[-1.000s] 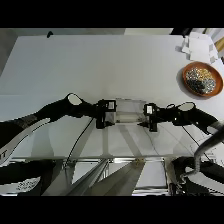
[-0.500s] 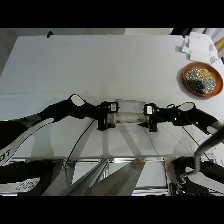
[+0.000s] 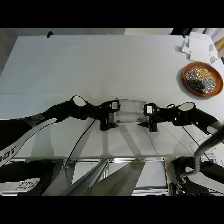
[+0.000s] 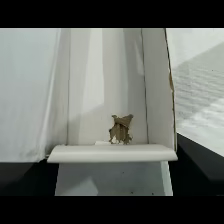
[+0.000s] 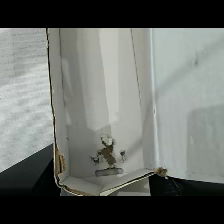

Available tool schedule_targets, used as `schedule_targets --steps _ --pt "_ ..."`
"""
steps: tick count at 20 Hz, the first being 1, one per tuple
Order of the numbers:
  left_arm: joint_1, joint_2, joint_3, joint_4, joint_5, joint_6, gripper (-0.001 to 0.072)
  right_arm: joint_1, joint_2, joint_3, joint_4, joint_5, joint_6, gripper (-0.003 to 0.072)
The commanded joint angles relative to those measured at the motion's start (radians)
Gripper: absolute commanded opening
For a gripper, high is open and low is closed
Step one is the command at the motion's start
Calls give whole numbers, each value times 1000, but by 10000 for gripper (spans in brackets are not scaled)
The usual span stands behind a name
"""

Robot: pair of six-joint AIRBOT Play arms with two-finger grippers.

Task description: Fold the box and place the chain.

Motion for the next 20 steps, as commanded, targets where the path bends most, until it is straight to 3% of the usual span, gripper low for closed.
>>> schedule_targets --steps 1,6,9,11,20 --pt "-6 -16 1 -7 5 -8 697 0 0 0 0 1 0 413" --pt "-5 -16 1 -7 5 -8 674 0 0 0 0 1 0 413" --pt "-5 -16 1 -6 5 -8 522 0 0 0 0 1 0 413" --pt "-5 -16 1 -6 5 -8 335 0 0 0 0 1 0 413" --pt "-5 -16 1 -7 5 -8 316 0 0 0 0 1 0 413"
